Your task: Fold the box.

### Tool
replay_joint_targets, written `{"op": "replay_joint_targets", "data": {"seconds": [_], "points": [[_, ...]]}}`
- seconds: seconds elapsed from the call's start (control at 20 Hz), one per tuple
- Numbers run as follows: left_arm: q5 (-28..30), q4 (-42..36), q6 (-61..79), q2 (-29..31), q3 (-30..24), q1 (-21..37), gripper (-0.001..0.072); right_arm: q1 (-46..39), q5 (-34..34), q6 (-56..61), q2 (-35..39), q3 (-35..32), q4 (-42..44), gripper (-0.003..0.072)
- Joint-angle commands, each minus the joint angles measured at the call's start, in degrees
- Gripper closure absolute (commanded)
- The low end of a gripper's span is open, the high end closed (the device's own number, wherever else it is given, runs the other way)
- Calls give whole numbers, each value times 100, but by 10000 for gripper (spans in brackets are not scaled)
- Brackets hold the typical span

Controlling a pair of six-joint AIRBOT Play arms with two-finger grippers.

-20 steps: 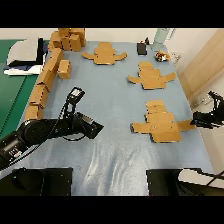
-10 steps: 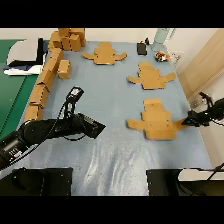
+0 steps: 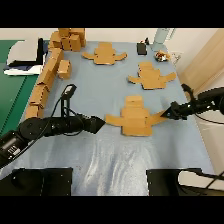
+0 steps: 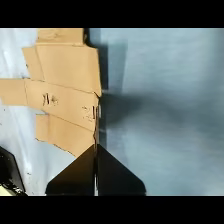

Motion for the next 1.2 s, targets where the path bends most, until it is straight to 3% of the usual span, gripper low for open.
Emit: {"op": "replay_joint_targets", "data": {"seconds": [0.0, 0.05, 0.15, 0.3, 0.4, 0.6, 0.65, 0.7, 0.95, 1.15], "points": [[-859, -59, -157, 0, 2, 815, 4, 935, 914, 691, 837, -1014, 256, 683], [-1147, -63, -157, -2, 2, 1108, 4, 1169, 1202, 844, 1064, -1322, 166, 679], [-1646, -63, -155, -39, 2, 1646, 4, 1460, 1467, 1040, 1145, -1602, 94, 483], [-2347, -63, -151, -195, 9, 2175, 4, 1631, 1631, 1040, 988, -1589, 103, 482], [-2538, -57, -131, -422, 94, 2273, 4, 1648, 1657, 1040, 815, -1567, 118, 422], [-2699, -66, -105, -918, 455, 2273, 4, 1648, 1753, 1012, 562, -1552, 118, 444], [-2699, -68, -107, -981, 529, 2273, 4, 1663, 1751, 907, 522, -1539, 133, 601], [-2693, -153, -107, -994, 555, 2273, 4, 1676, 1753, 734, 509, -1541, 162, 684], [-2258, -734, -118, -1167, 688, 2304, 4, 2387, 1908, -44, 684, -1696, 625, 686], [-2863, -597, 208, -2275, 1314, 2540, 5, 3390, 2771, -125, 1641, -2387, 450, 686]]}}
